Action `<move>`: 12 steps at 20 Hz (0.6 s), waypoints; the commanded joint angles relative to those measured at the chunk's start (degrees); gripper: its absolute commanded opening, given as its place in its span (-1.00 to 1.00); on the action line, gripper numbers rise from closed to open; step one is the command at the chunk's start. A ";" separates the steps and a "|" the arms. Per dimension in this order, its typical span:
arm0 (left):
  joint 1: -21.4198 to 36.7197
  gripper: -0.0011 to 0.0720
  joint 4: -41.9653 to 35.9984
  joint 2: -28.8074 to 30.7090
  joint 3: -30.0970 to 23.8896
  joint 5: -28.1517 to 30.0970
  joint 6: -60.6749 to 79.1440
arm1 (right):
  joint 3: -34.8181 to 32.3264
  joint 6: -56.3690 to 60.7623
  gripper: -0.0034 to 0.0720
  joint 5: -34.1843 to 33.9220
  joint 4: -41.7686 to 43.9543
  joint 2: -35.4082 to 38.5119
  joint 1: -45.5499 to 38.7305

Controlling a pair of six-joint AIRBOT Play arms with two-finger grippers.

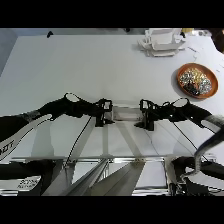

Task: Fold the box and place the chain.

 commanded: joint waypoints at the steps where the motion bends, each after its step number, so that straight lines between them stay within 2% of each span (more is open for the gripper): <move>1: 0.04 -0.59 0.22 0.00 0.02 -0.46 -0.04 | 0.07 5.11 0.96 0.28 -4.57 2.12 -0.07; 7: 0.04 -0.59 0.22 0.00 0.02 -0.46 -0.04 | 0.07 14.93 0.93 0.81 -14.45 7.39 -0.72; 12: 0.04 -0.59 0.22 0.00 0.02 -0.46 -0.04 | 0.07 18.93 0.90 7.56 -15.12 13.51 -9.97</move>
